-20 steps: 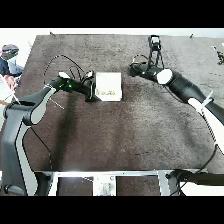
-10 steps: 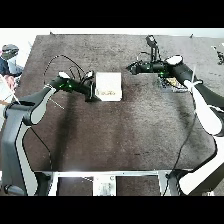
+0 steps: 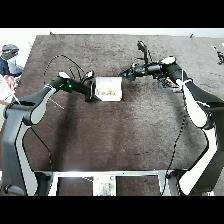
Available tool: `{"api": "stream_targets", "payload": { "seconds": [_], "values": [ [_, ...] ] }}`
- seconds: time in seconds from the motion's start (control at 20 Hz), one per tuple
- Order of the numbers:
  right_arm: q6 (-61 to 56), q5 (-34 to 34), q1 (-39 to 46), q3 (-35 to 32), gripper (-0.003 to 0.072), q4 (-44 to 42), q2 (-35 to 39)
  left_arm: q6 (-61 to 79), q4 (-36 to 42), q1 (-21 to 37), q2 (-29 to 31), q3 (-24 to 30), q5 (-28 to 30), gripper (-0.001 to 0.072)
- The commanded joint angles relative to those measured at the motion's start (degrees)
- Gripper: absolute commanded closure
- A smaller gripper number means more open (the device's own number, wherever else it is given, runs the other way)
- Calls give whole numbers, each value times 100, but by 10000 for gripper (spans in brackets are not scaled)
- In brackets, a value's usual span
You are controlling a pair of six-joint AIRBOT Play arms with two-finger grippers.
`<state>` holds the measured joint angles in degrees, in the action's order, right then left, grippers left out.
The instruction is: Fold the box and place the chain.
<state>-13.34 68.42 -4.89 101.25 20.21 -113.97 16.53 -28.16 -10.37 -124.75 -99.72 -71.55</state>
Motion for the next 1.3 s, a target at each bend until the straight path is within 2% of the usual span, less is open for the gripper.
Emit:
{"api": "stream_targets", "payload": {
  "seconds": [0.0, 0.1, 0.3, 0.4, 0.8, 1.25],
  "values": [
    [341, 610, -22, 31, 501, -44, 44, 0, 0, 0, 4, 2, 0, 240],
    [527, 728, -98, 31, 501, 114, 133, -2, 0, 0, 4, 2, 0, 241],
    [782, 599, -424, 31, 499, 981, 205, 0, 0, 2, 4, 2, 0, 241],
    [787, 450, -546, 31, 387, 1176, 205, 0, -2, 0, 4, 0, 0, 241],
    [953, 247, -629, 28, 385, 1268, 203, -2, -2, 0, 4, 2, 0, 241],
    [951, 348, -922, 28, 385, 1709, 205, -2, 0, 2, 4, 2, 2, 241]
  ]
}}
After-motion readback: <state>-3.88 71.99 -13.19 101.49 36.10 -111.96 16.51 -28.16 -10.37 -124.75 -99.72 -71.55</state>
